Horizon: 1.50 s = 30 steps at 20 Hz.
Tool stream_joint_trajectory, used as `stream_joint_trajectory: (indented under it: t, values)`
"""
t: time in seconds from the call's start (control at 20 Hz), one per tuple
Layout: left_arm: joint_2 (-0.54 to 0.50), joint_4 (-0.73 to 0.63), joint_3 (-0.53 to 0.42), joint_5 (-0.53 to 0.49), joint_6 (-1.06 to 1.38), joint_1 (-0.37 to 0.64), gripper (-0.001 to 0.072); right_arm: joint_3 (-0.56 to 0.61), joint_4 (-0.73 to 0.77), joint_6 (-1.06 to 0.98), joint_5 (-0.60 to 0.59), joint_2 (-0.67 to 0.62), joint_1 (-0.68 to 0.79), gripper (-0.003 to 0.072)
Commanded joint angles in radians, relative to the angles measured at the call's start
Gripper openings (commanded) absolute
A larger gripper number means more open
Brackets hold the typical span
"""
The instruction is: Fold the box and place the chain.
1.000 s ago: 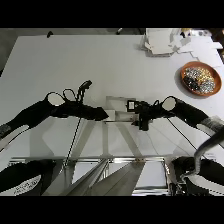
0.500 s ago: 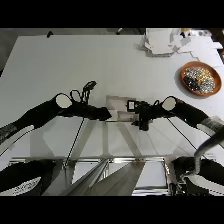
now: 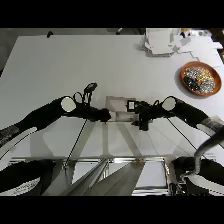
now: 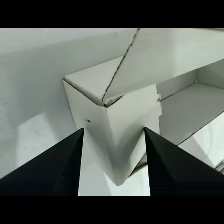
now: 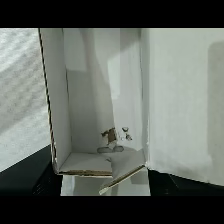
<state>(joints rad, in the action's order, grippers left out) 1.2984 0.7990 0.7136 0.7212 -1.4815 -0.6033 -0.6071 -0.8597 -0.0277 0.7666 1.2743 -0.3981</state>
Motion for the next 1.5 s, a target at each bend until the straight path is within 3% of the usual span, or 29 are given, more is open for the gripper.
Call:
stream_joint_trajectory:
  t: [0.0, 0.3, 0.6, 0.8, 1.2, 1.45]
  values:
    - [-0.001, 0.115, 0.017, 0.000, -0.120, -0.022, 0.0416, 0.000, 0.000, -0.001, 0.001, -0.001, 0.000, 0.0395]
    - [0.010, 0.379, 0.167, 0.120, -0.399, -0.062, 0.0416, 0.000, 0.000, -0.001, 0.001, -0.001, 0.000, 0.0395]
    - [0.101, 0.475, 0.301, 0.311, -0.601, -0.125, 0.0415, 0.000, 0.000, -0.001, 0.001, -0.001, 0.000, 0.0395]
    - [0.174, 0.479, 0.393, 0.330, -0.701, -0.161, 0.0413, 0.000, 0.000, -0.001, 0.001, -0.001, 0.000, 0.0395]
    - [0.232, 0.586, 0.399, 0.367, -0.859, -0.196, 0.0407, 0.000, 0.000, -0.001, 0.001, -0.001, 0.000, 0.0395]
    - [0.239, 0.640, 0.399, 0.338, -0.950, -0.196, 0.0327, 0.000, 0.000, -0.001, 0.001, -0.001, 0.000, 0.0395]
